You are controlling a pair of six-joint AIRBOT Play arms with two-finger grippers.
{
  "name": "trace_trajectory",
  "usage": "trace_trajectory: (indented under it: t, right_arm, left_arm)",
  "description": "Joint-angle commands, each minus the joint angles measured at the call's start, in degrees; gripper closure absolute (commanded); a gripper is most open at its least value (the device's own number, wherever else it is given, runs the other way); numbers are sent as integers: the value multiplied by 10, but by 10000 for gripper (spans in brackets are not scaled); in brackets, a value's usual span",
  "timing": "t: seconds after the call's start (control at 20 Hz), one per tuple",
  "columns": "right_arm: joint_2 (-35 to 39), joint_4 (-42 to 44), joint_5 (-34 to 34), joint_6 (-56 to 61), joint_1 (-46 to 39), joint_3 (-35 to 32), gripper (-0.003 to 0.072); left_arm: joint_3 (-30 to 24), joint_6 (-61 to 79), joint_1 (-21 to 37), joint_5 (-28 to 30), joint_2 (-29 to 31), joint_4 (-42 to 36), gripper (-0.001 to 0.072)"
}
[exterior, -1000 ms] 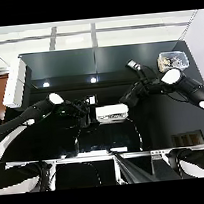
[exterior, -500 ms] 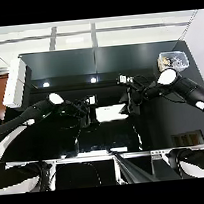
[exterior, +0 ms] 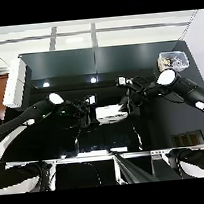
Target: Fold the box and place the chain.
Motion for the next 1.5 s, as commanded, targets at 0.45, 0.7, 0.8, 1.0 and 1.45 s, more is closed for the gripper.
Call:
trace_trajectory:
  t: [0.45, 0.7, 0.8, 1.0, 1.45]
  right_arm:
    - [0, -6, 7, 9, 0, -4, 449]
    - [0, -24, 9, 24, 3, -7, 449]
    - [0, -29, 6, 24, 12, -7, 449]
    - [0, -29, 3, 28, 18, -7, 448]
    - [0, -33, -6, 45, 18, -17, 419]
  left_arm:
    - [0, 2, 0, -1, 0, 0, 354]
    - [0, 2, 0, -1, 0, 0, 354]
    - [0, 2, 0, -1, 0, 0, 354]
    - [0, 2, 0, -1, 0, 0, 354]
    - [0, 2, 0, -2, 0, 0, 354]
